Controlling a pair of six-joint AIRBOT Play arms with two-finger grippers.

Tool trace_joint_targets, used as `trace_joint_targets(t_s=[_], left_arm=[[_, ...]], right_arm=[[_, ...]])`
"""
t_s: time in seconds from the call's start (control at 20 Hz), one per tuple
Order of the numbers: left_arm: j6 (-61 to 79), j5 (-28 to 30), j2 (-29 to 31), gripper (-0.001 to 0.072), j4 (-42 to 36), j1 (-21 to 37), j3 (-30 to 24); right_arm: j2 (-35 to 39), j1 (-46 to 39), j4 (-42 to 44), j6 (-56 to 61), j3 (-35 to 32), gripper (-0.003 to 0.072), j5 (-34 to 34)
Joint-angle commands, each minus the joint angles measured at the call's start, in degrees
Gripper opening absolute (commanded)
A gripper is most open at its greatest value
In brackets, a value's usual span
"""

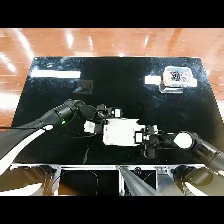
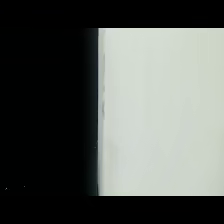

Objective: Fold the box and place the chain.

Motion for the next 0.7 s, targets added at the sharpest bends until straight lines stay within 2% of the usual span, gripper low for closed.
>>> trace_joint_targets(t_s=[0.0, 0.1, 0.2, 0.35, 0.65], left_arm=[[0.0, 0.0, 0.0, 0.0024, 0.0, 0.0, 0.0], [0.0, 0.0, 0.0, 0.0024, 0.0, 0.0, 0.0], [0.0, 0.0, 0.0, 0.0024, 0.0, 0.0, 0.0], [0.0, 0.0, 0.0, 0.0024, 0.0, 0.0, 0.0], [0.0, 0.0, 0.0, 0.0024, 0.0, 0.0, 0.0]], right_arm=[[-1.4, 3.6, 0.3, -0.4, 0.0, 0.0708, -6.1], [-2.1, 3.6, 0.3, -0.2, 0.0, 0.0708, -7.5], [-2.1, 3.5, 0.8, 5.7, 0.2, 0.0709, -10.6], [-1.7, 3.5, 0.3, 10.9, 0.6, 0.0709, -9.2], [0.0, 3.5, 0.3, 11.5, 1.0, 0.0709, -9.1]])
